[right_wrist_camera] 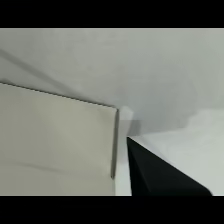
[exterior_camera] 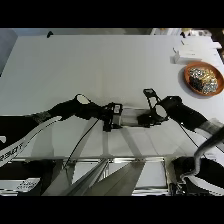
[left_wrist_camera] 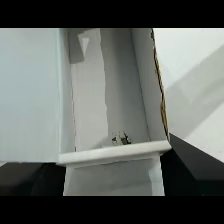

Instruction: Fold the box and place the chain.

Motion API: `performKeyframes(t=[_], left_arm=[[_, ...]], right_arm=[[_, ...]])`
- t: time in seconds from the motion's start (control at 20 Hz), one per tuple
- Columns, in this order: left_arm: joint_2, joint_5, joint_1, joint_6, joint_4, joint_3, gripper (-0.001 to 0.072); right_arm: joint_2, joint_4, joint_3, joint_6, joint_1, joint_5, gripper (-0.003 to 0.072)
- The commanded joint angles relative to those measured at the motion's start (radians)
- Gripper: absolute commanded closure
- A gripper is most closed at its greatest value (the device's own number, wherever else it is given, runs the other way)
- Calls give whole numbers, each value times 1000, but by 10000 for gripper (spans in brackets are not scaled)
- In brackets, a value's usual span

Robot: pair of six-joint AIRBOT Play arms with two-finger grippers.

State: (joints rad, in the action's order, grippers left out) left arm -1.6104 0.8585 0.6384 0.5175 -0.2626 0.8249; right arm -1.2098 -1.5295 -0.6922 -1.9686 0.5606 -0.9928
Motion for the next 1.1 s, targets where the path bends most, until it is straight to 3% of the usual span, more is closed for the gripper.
performKeyframes(t=[0.0, 0.35, 0.45, 0.55, 0.7, 0.85, 1.05], left_arm=[[0, -1, -1, -4, 1, 0, 525], [0, -1, -1, -4, 1, 0, 525], [0, -1, -1, -4, 1, 0, 525], [0, -1, -1, -4, 1, 0, 525], [0, -1, -1, -4, 1, 0, 525], [0, -1, -1, -4, 1, 0, 525], [0, -1, -1, -4, 1, 0, 525]], right_arm=[[92, 4, -2, 32, 0, -39, 308], [314, 11, -46, 132, -39, -196, 286], [333, 7, -127, 195, -124, -208, 286], [317, 6, -227, 279, -269, -161, 348], [212, 7, -373, 423, -556, -72, 452], [3, 7, -535, 506, -797, -68, 453], [-248, 7, -671, 556, -960, -69, 453]])
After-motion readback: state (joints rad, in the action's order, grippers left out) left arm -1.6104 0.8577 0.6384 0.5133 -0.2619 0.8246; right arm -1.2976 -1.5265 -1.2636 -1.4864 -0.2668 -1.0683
